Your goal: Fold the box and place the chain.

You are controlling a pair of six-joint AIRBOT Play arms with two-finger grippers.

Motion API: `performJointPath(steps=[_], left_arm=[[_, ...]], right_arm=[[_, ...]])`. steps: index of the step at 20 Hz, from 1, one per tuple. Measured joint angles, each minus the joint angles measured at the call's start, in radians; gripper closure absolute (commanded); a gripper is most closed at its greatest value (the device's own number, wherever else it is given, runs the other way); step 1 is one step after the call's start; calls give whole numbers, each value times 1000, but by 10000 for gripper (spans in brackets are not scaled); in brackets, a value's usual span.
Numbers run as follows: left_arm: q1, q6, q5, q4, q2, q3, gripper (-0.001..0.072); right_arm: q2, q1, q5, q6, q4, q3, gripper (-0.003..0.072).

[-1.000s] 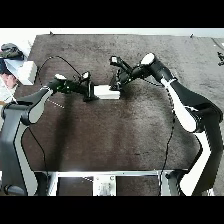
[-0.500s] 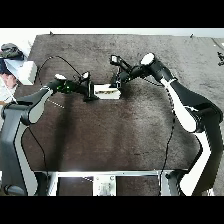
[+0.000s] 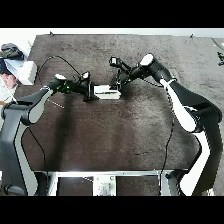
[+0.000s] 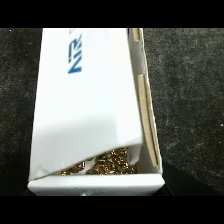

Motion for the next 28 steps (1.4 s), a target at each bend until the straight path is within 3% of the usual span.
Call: performJointPath(steps=[12, 18, 20, 28], left_arm=[[-2, 3, -5, 1, 0, 0, 241], [-1, -2, -3, 1, 0, 0, 241], [-1, -2, -2, 0, 0, 0, 241], [-1, 3, -1, 0, 0, 0, 241]], right_arm=[[-41, 1, 100, 22, -5, -8, 509], [-20, -24, 121, 28, 117, -10, 513], [-18, -39, 121, 47, 152, -10, 672], [-76, -58, 168, 166, 125, -12, 672]])
